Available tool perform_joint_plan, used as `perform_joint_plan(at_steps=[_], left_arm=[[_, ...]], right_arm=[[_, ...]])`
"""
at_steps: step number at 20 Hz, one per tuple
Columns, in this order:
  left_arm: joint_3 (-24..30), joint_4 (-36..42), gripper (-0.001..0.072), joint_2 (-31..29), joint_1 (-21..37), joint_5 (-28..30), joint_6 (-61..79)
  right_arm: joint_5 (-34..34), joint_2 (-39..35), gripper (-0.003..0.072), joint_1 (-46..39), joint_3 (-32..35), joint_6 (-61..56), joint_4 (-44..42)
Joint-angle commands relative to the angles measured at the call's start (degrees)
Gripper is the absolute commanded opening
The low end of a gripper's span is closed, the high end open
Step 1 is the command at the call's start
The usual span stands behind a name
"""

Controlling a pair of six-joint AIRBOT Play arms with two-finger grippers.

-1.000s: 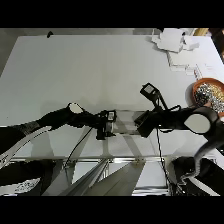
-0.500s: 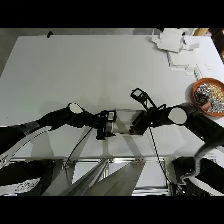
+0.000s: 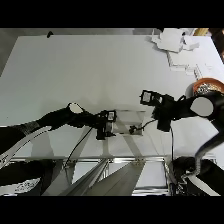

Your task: Fold the box and place the chain.

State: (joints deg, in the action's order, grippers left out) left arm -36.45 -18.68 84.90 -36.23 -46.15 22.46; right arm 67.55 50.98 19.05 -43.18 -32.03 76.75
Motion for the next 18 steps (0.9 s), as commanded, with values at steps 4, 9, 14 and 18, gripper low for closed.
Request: perform_joint_plan(at_steps=[4,9,14,18], left_arm=[[-0.07,0.00,0.0211,-0.04,0.07,0.00,0.02],[-0.07,0.00,0.0211,-0.04,0.07,0.00,0.02],[-0.07,0.00,0.0211,-0.04,0.07,0.02,0.02],[-0.07,0.00,0.0211,-0.04,0.07,0.00,0.02]], right_arm=[[-3.08,6.56,0.0188,-9.53,1.73,21.16,-4.24],[-6.99,13.16,0.0239,-9.53,3.45,27.96,-3.78],[-9.90,16.28,0.0239,-9.53,4.70,30.34,-4.00],[-9.79,17.59,0.0239,-9.53,5.92,33.00,-5.95]])
